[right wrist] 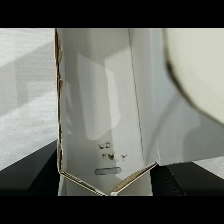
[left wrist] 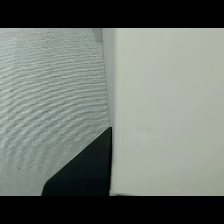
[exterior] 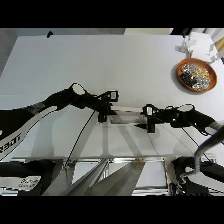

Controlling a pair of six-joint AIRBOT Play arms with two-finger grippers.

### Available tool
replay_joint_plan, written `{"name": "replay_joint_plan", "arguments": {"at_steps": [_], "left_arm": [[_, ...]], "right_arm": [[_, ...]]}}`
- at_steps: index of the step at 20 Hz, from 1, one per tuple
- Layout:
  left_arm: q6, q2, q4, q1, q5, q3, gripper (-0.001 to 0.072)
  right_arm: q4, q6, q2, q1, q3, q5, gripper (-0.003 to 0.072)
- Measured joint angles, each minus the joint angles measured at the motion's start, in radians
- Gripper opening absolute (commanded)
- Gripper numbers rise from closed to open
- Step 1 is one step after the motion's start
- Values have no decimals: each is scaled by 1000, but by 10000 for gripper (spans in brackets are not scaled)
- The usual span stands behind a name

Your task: Fold the box and place the chain.

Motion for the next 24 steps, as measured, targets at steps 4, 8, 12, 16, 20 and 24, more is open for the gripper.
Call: {"name": "replay_joint_plan", "arguments": {"at_steps": [4,8,12,16,20,24], "left_arm": [[0,0,1,0,-3,0,10],[0,0,2,0,-4,0,10],[0,0,2,0,-5,0,10],[0,0,2,0,-6,0,10],[-1,0,2,0,-6,0,10],[-1,0,2,0,-6,0,10]], "right_arm": [[2,-10,0,0,1,1,388],[2,-13,0,0,1,2,391],[2,-14,0,0,1,3,395],[2,-14,0,0,1,4,395],[2,-15,0,0,1,4,395],[2,-15,0,0,1,5,395]]}}
